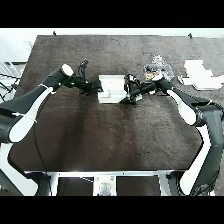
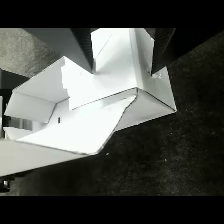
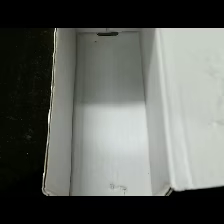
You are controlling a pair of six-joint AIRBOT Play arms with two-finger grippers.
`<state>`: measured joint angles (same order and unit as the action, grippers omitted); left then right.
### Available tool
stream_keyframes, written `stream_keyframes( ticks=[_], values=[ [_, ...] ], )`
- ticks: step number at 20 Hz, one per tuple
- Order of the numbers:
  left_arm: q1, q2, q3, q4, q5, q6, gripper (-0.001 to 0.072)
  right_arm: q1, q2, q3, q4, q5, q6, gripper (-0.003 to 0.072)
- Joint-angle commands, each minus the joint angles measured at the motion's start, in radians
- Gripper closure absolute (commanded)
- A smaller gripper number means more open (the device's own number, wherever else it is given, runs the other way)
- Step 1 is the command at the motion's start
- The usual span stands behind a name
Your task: Fold the box and place the chain.
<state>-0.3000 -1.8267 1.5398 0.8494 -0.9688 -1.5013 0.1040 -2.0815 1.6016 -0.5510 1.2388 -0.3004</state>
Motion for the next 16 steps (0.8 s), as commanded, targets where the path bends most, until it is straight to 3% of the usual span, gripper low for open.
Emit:
stream_keyframes(
  ticks=[1,16],
  values=[
    [-0.019,0.0,0.008,0.087,0.001,-0.098,0.0288,0.0,0.0,0.0,0.0,0.0,0.0,0.0104],
    [-0.121,-0.008,0.108,0.398,-0.021,-0.377,0.0289,0.0,0.0,0.0,0.0,0.0,0.0,0.0104]
  ],
)
